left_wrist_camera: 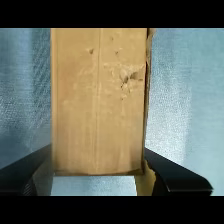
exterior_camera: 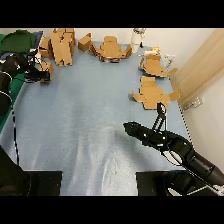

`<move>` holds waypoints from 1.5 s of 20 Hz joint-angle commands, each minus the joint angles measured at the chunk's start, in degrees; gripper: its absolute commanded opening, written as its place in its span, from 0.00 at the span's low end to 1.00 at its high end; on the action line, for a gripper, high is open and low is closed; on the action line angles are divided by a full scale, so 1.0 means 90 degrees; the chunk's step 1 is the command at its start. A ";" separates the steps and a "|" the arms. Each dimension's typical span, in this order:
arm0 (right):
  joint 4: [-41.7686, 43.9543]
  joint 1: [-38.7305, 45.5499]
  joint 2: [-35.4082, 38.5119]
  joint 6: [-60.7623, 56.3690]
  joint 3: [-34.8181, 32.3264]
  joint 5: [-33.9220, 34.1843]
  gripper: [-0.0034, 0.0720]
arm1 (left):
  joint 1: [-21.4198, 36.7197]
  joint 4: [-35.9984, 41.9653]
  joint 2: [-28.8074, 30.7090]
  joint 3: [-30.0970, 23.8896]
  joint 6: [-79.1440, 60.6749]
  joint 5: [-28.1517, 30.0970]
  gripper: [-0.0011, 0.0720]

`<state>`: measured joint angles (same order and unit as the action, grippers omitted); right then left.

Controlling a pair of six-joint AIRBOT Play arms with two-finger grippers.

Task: Fold the box.

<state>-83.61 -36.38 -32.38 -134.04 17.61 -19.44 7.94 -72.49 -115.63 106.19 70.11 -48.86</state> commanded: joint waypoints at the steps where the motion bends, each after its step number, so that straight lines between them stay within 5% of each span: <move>1: -0.0019 0.0000 -0.0019 -0.0002 0.0005 -0.0002 0.05 | 0.0022 -0.0199 0.0107 0.0061 0.0032 -0.0653 0.98; 8: -0.0022 0.0000 -0.0019 0.0007 0.0005 -0.0005 0.05 | 0.0272 -0.0629 0.1401 0.0078 0.0318 -0.2652 0.96; 10: -0.0102 0.0000 -0.0024 0.0019 0.0007 -0.0005 0.05 | 0.0240 -0.0345 0.1651 0.0068 -0.0095 -0.3500 0.26; 11: -0.0219 0.0000 -0.0039 0.0034 0.0007 -0.0005 0.05 | 0.0236 -0.0012 0.1761 0.0027 -0.0384 -0.3713 0.03; 16: -0.0401 0.0000 -0.0418 0.0641 0.0226 -0.0291 0.05 | -0.0141 0.1224 0.2543 -0.0821 -0.0410 -0.4345 0.03; 21: -0.0396 0.0000 -0.1685 0.1763 0.1625 -0.0850 0.05 | -0.1542 0.1464 0.4920 -0.4345 -0.0590 -0.2540 0.03; 23: -0.0199 -0.0032 -0.2327 0.2047 0.2210 -0.1197 0.05 | -0.2074 0.1761 0.5430 -0.5277 -0.0775 -0.2186 0.03; 30: 0.0843 -0.0287 -0.3424 0.2518 0.2572 -0.1477 0.05 | -0.3585 0.2098 0.5151 -0.5629 -0.0806 -0.1494 0.03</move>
<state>-79.35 -38.26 -60.55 -112.92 39.59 -31.44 -19.70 -54.81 -69.01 57.36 63.13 -65.80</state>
